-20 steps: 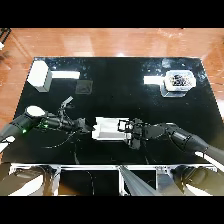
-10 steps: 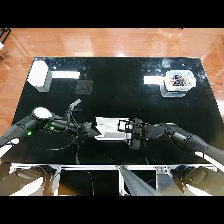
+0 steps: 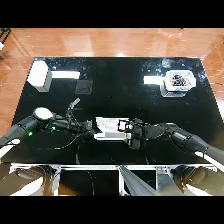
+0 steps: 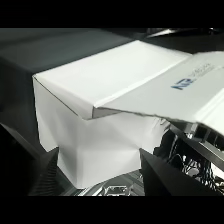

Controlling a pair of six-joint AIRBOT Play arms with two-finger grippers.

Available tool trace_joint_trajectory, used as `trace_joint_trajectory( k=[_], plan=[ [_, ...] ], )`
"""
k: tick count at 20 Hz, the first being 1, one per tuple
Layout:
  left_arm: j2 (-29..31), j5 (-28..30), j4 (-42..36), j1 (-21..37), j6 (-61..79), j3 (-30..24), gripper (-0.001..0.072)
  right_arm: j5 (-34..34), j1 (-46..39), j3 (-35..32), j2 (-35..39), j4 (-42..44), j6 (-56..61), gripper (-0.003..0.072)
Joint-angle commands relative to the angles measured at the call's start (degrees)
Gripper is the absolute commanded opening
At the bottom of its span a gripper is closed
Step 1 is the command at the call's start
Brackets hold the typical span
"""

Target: Fold the box and place the chain.

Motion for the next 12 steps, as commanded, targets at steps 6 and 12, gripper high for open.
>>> trace_joint_trajectory(
  k=[6,12],
  plan=[
    [0.0,9.6,4.5,-7.2,-7.4,0.1,0.0612,0.0,0.0,0.0,0.0,0.0,0.0,0.0063],
    [0.0,15.1,5.8,-10.0,-10.7,0.1,0.0612,0.0,0.0,0.0,0.0,0.0,0.0,0.0063]
  ],
)
